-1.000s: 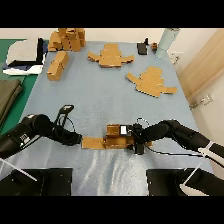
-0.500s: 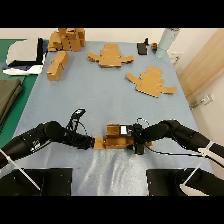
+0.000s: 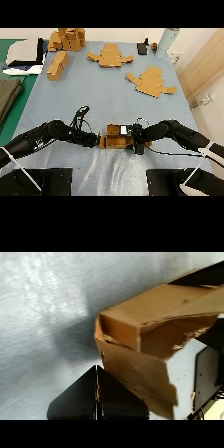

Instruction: Fold the box.

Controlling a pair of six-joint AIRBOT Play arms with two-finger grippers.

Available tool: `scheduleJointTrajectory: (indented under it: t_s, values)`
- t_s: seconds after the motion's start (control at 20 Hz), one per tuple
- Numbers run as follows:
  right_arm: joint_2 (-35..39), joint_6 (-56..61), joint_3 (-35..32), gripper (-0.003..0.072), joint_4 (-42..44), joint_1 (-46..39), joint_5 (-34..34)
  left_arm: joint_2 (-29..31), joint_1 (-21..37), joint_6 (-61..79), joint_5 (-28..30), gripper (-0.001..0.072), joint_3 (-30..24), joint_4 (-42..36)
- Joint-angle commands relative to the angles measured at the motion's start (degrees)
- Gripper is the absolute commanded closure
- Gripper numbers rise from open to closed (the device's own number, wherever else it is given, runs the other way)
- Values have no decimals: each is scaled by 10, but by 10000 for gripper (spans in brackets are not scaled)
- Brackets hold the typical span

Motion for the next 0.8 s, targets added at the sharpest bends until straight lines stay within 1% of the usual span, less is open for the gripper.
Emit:
scheduleJointTrajectory:
  t_s: [0.0,0.05,0.25,0.5,0.55,0.6,0.65,0.75]
  values:
    - [0,0,0,156,0,0,0,1,-18,4,-3,561,21,-5]
    - [0,0,0,156,0,0,0,1,-18,1,-2,349,21,-5]
    - [0,0,0,156,0,0,0,1,-17,-12,-2,346,22,-5]
    - [0,0,0,156,0,0,0,-7,-20,-8,22,343,22,-33]
    - [0,0,0,156,0,0,0,-8,-20,-8,22,331,22,-33]
    - [0,0,0,156,0,0,0,-8,-20,-8,21,224,22,-33]
    - [0,0,0,157,0,0,0,-8,-19,-9,20,198,22,-34]
    - [0,0,0,156,0,0,0,-8,-19,-9,17,197,22,-40]
